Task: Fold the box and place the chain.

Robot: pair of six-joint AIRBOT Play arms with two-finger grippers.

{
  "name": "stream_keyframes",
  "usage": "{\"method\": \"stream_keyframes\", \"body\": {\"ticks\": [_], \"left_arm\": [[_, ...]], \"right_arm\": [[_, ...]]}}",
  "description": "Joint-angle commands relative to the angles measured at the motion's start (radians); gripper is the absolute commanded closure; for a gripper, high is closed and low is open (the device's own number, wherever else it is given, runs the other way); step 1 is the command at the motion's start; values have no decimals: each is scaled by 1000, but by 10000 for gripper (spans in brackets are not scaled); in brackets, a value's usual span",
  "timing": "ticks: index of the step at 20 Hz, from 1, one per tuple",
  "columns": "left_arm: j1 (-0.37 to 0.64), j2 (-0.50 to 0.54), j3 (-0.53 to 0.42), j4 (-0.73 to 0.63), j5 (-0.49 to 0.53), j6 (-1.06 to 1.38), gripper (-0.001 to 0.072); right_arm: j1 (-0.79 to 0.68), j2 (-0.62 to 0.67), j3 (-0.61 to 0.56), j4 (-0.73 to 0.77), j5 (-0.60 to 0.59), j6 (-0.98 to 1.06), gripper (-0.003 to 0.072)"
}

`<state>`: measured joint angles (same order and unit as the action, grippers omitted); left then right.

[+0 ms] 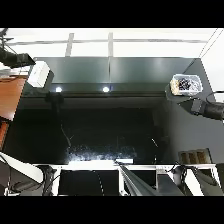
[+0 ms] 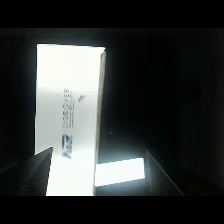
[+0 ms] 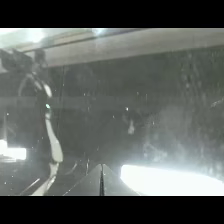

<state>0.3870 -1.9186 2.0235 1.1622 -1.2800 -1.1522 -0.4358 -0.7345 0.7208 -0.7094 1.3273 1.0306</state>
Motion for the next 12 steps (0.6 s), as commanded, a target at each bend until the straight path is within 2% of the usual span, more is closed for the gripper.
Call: {"method": "stream_keyframes", "body": {"ticks": [1, 2, 3, 4, 5, 6, 8, 10, 12], "left_arm": [[5, 95, 22, 111, -152, -258, 14], [6, 123, 22, 114, -186, -293, 100], [4, 155, 22, 105, -225, -315, 315], [-4, 186, 21, 84, -253, -319, 493], [-16, 219, 14, 41, -267, -317, 634], [-31, 261, -8, -34, -261, -294, 679], [-95, 376, -101, -100, -152, -290, 680], [-212, 557, -307, -11, 64, -268, 680], [-344, 769, -619, 57, 300, -264, 680]], "right_arm": [[0, 1, 79, -2, -8, -16, 663], [0, 1, 117, -1, -18, -15, 663], [0, 0, 155, -1, -27, -13, 663], [0, 1, 194, -1, -33, -13, 663], [0, 1, 224, -2, -34, -14, 663], [0, 2, 246, -14, -34, -15, 663], [20, 21, 249, -129, -46, -13, 665], [92, 56, 224, -329, -96, 77, 665], [152, 108, 140, -398, -189, 146, 665]]}}
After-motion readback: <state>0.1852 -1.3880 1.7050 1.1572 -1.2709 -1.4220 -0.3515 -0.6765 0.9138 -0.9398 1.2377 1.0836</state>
